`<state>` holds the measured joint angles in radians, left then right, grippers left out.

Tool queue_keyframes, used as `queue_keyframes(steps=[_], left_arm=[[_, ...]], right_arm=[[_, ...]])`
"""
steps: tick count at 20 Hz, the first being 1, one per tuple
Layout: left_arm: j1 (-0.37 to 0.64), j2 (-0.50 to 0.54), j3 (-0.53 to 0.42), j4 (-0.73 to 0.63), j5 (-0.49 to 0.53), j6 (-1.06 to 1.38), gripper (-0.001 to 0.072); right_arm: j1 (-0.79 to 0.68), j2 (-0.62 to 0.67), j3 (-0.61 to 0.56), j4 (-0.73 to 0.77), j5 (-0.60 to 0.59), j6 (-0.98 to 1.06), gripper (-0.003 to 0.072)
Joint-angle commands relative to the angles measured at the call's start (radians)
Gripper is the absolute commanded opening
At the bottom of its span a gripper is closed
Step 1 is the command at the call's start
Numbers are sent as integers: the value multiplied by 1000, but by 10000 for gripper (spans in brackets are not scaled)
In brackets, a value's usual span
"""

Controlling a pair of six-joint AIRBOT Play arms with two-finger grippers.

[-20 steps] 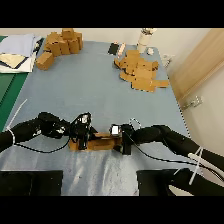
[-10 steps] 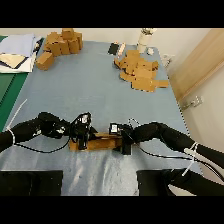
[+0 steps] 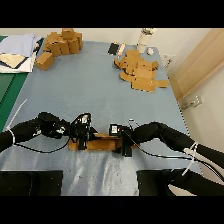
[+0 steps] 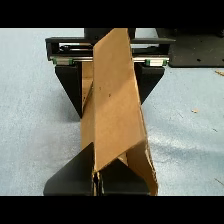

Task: Fold the box.

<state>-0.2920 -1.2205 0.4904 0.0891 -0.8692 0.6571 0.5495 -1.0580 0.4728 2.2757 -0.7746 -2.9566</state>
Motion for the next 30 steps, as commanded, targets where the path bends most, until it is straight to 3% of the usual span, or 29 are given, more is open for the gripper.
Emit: queue_keyframes(steps=[1, 8, 9, 10, 11, 30], left_arm=[[0, 0, 1, -1, 2, 0, 13], [0, 0, 1, -1, 2, 0, 13], [0, 0, 1, -1, 2, 0, 13], [0, 0, 1, 0, 2, 0, 13], [0, 0, 1, 0, 2, 0, 13], [-1, 0, 1, -1, 2, 0, 13]], right_arm=[[1, 0, 1, 11, -26, -3, 701], [1, -20, 0, -3, 61, -3, 694], [1, -28, 0, -3, 60, -3, 671], [1, -34, 0, -3, 55, -3, 556], [1, -34, 1, -2, 50, -3, 531], [1, -32, 1, -11, 33, -3, 519]])
